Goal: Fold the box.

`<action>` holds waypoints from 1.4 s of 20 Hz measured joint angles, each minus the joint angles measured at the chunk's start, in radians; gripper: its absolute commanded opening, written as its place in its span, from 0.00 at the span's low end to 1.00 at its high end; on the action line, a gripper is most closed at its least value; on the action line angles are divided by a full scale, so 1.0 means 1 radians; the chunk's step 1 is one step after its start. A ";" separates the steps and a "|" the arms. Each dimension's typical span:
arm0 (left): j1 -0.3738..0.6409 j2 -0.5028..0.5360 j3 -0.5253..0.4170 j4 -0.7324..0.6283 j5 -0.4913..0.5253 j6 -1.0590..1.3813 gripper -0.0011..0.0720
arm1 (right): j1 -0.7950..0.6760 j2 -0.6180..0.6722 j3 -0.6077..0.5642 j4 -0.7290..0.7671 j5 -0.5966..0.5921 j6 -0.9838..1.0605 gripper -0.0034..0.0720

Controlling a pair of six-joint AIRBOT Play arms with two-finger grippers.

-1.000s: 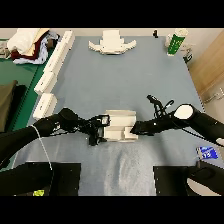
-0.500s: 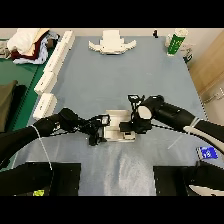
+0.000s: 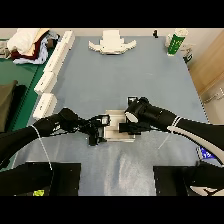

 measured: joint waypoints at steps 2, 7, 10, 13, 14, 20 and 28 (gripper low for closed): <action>0.000 0.000 0.000 0.000 0.000 0.000 0.72 | 0.001 -0.003 0.002 -0.025 0.009 0.010 0.05; 0.000 0.000 0.000 0.000 0.001 0.002 0.72 | 0.001 -0.006 0.002 -0.059 0.057 0.014 0.51; 0.000 0.000 0.000 0.000 0.001 0.002 0.72 | 0.003 0.011 0.024 -0.042 0.075 -0.014 0.51; 0.000 0.000 0.000 0.000 0.001 0.002 0.72 | 0.003 0.054 0.066 -0.039 0.131 -0.040 0.51; 0.000 0.000 0.000 0.000 0.001 0.002 0.72 | 0.003 0.074 0.082 -0.044 0.153 -0.045 0.46; 0.000 0.000 0.000 0.000 0.001 0.002 0.72 | -0.074 0.202 0.131 -0.125 0.244 -0.132 0.05; 0.000 0.000 0.000 0.000 0.001 0.002 0.72 | -0.603 0.058 0.062 0.381 0.054 -0.678 0.05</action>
